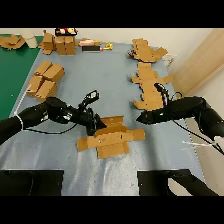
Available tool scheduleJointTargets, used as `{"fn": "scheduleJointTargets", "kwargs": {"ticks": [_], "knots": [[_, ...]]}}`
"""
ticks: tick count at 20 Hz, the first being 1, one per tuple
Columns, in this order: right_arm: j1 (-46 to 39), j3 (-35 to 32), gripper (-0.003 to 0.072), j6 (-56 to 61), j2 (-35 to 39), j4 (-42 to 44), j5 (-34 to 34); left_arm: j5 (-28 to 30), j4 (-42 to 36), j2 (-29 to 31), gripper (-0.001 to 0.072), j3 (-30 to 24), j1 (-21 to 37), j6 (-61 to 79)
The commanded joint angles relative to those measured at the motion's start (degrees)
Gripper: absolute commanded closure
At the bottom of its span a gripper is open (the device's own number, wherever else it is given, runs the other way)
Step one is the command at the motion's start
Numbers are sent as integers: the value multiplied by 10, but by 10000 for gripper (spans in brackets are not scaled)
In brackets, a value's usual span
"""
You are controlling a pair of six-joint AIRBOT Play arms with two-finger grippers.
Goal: Fold the box.
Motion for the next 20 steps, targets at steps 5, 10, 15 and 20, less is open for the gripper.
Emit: {"fn": "scheduleJointTargets", "kwargs": {"ticks": [5,10,15,20], "knots": [[-1,1,546,5,3,5,12,-40,-1,5,695,-28,-9,36],[-1,1,546,7,3,5,19,-64,24,5,695,-45,-9,30],[-1,1,546,7,3,5,28,-68,24,5,695,-60,-9,46],[-1,1,546,7,3,5,30,-47,7,7,695,-59,-9,65]]}}
